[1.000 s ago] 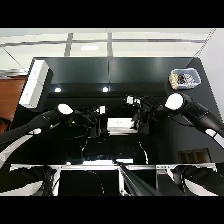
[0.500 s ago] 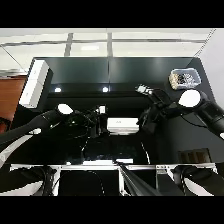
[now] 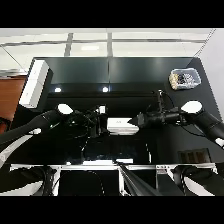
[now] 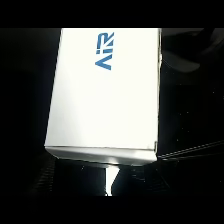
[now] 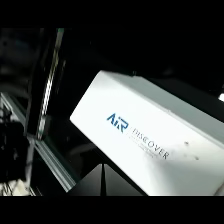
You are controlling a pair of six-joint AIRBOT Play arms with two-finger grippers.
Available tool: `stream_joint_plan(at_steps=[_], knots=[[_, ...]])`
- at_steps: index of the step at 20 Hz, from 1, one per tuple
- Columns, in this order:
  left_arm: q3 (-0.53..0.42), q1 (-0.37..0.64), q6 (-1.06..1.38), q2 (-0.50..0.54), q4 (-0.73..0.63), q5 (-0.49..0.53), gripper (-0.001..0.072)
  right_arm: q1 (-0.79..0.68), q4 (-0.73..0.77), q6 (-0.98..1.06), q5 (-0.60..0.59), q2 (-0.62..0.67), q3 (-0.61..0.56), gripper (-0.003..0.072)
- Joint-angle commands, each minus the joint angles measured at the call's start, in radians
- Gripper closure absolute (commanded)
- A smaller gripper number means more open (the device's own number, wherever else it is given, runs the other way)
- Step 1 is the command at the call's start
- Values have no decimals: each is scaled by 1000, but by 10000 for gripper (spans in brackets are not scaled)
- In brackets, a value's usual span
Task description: Fold the box and place the chain.
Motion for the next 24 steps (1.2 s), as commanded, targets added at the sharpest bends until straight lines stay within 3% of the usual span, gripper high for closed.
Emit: stream_joint_plan(at_steps=[1, 6, 16, 19, 24], knots=[[1, 0, 0, 0, 0, 0, 245, 9, 10, 53, -66, -31, -19, 676], [1, 0, 0, 0, 0, 0, 246, 60, -139, 131, -95, -74, -19, 676], [1, 0, 0, 0, 0, 0, 245, 70, -161, 133, -125, -78, -18, 676], [1, 0, 0, 0, -1, 1, 245, 55, -180, 117, -48, -64, 43, 676], [1, 2, 0, 0, -84, 39, 244, -99, -347, 142, 203, 60, 222, 676]])
